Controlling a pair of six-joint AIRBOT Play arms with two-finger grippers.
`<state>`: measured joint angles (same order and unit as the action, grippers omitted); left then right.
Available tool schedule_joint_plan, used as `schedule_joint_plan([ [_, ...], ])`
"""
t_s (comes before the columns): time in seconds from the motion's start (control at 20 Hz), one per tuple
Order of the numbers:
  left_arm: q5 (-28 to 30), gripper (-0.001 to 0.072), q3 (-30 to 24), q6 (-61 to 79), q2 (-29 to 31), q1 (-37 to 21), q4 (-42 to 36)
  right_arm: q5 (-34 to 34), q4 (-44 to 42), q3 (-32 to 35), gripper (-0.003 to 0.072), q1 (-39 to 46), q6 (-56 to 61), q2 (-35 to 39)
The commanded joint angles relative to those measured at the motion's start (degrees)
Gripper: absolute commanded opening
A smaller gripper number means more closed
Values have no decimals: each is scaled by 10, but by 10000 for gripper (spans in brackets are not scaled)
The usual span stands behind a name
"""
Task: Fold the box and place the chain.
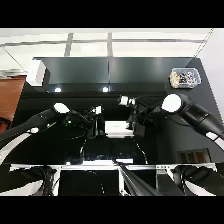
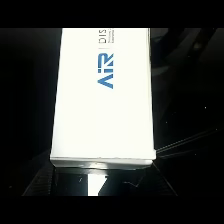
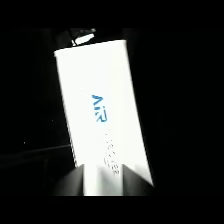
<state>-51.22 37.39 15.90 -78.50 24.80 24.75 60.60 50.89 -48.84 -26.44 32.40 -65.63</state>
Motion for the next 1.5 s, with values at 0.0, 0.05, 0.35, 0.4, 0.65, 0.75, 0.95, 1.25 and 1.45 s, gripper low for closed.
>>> schedule_joint_plan([
  [0.0, 0, 338, 1, 0, 0, 0, 0, 53, -48, 5, 7, 76, 168, 9],
  [0.05, 0, 338, 1, 0, 0, 0, 0, 65, -113, 26, 6, 104, 167, 9],
  [0.35, 0, 338, 1, 0, 0, 0, 0, 42, -362, 141, 8, 121, 182, 0],
  [0.4, 0, 338, 1, 0, 0, 0, 0, 20, -353, 145, 7, 110, 198, -1],
  [0.65, 0, 338, 1, 0, 0, 0, 0, -55, -289, 145, 7, 62, 244, -23],
  [0.75, 0, 338, 1, 0, 0, 0, 0, -66, -287, 145, 8, 56, 244, -35],
  [0.95, 0, 338, 1, 0, 0, 0, 0, -71, -259, 145, 9, 56, 259, -56],
  [1.25, 0, 338, 1, 0, 0, 0, 0, -73, -240, 145, 8, 56, 255, -56],
  [1.45, 0, 338, 1, 0, 0, 0, 0, -20, -239, 111, 8, 57, 223, -52],
])
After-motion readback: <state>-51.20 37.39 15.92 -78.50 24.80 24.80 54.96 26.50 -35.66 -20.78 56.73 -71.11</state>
